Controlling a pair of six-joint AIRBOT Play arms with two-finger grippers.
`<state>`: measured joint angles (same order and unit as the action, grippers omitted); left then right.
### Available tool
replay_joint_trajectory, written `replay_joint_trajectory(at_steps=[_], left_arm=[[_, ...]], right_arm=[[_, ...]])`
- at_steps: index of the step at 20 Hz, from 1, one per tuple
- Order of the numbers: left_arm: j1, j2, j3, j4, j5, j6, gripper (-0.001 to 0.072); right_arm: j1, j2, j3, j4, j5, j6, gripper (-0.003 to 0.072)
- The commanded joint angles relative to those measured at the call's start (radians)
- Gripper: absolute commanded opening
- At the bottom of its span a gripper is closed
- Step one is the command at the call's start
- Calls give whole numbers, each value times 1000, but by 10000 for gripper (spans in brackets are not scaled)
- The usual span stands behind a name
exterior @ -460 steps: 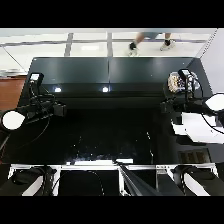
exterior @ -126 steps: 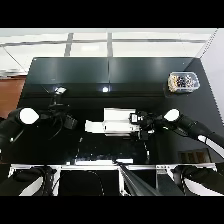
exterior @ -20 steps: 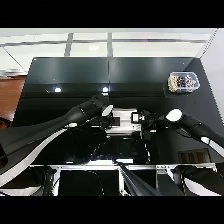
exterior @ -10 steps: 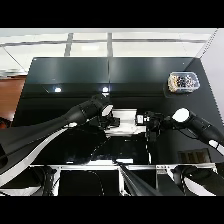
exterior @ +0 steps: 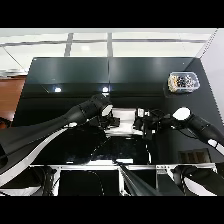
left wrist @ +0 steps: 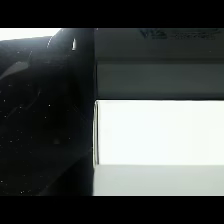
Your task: Fold the box and place the chain.
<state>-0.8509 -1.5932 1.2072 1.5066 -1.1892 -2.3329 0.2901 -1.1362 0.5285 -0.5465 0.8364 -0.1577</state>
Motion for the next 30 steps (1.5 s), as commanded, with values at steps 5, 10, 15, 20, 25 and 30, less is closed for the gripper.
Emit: replay_joint_trajectory(at_steps=[5,10,15,20,25,30], left_arm=[[1,0,0,0,2,-1,26],[1,0,0,0,2,-1,26],[1,0,0,0,2,-1,26],[1,0,0,0,2,-1,26],[3,0,0,0,2,-1,26],[4,0,0,0,2,-1,26]], right_arm=[[1,-26,0,75,8,79,275],[1,-27,0,45,3,161,481],[-50,26,49,-174,141,626,15],[-375,141,217,-412,429,1161,16],[-612,125,-32,-319,225,1472,15],[-484,-58,-146,15,259,1243,16]])
